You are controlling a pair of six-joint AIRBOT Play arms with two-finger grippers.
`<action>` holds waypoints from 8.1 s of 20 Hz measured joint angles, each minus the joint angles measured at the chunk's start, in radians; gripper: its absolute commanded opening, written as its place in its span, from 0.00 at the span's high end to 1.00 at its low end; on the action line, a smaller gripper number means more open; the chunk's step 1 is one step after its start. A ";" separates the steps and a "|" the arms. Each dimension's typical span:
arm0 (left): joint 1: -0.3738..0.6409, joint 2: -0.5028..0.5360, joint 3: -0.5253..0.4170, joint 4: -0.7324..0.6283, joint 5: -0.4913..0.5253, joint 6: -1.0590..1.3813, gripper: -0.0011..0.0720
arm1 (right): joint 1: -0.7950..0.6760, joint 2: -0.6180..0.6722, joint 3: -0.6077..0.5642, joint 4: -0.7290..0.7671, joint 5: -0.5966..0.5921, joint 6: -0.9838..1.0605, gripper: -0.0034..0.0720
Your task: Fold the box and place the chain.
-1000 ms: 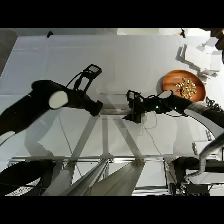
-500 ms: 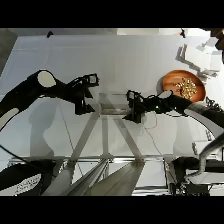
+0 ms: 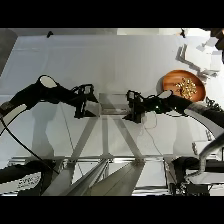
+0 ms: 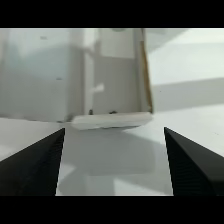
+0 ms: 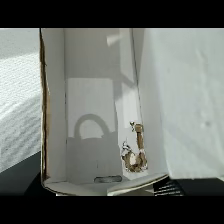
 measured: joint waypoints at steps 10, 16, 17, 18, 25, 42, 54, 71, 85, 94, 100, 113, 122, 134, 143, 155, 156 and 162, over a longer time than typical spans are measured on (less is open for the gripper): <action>0.016 -0.030 -0.058 -0.088 0.076 0.071 0.01 | 0.000 0.000 0.000 0.000 0.000 0.000 0.26; 0.026 -0.034 -0.059 -0.124 0.061 0.109 0.01 | 0.000 0.000 0.000 0.000 0.000 0.000 0.26; 0.026 -0.034 -0.059 -0.128 0.058 0.114 0.01 | 0.000 0.000 0.000 0.000 0.000 0.000 0.26; 0.027 -0.034 -0.060 -0.129 0.053 0.119 0.01 | 0.000 0.000 0.000 0.000 0.000 0.000 0.26; 0.027 -0.047 -0.060 -0.163 0.037 0.127 0.01 | 0.000 0.000 0.000 0.000 0.000 0.000 0.26; 0.001 -0.117 -0.059 -0.240 0.040 0.194 0.02 | 0.000 0.000 0.000 0.000 0.000 0.000 0.26; -0.070 -0.164 -0.056 -0.238 0.162 0.179 0.06 | 0.000 0.000 0.000 0.000 0.000 0.000 0.26; -0.077 -0.164 -0.056 -0.235 0.182 0.171 0.52 | 0.000 0.000 0.000 0.000 0.000 0.000 0.26; -0.077 -0.164 -0.056 -0.235 0.184 0.170 0.52 | 0.000 0.000 0.000 0.001 0.000 0.000 0.26; -0.077 -0.164 -0.056 -0.237 0.186 0.170 0.52 | 0.000 0.005 0.000 -0.003 0.000 0.007 0.03; -0.078 -0.164 -0.056 -0.236 0.186 0.170 0.52 | -0.001 0.087 0.000 -0.217 -0.011 0.112 0.04; -0.077 -0.164 -0.056 -0.236 0.187 0.170 0.52 | -0.001 0.413 0.000 -0.457 0.094 0.433 0.93; -0.077 -0.164 -0.056 -0.236 0.185 0.170 0.52 | 0.010 0.410 0.000 -0.097 -0.095 0.455 0.94; -0.077 -0.164 -0.056 -0.236 0.184 0.170 0.52 | 0.121 0.200 0.004 0.053 -0.459 0.458 0.94; -0.077 -0.164 -0.056 -0.235 0.184 0.170 0.52 | 0.125 0.467 0.006 -0.286 -0.258 0.632 0.94; -0.077 -0.164 -0.056 -0.235 0.184 0.170 0.52 | 0.125 0.428 0.006 -0.786 -0.025 0.764 0.94; -0.077 -0.164 -0.056 -0.235 0.184 0.170 0.52 | 0.125 0.402 0.006 -0.788 -0.039 0.747 0.94; -0.077 -0.164 -0.056 -0.236 0.184 0.170 0.52 | 0.125 0.283 0.006 -0.673 -0.122 0.637 0.94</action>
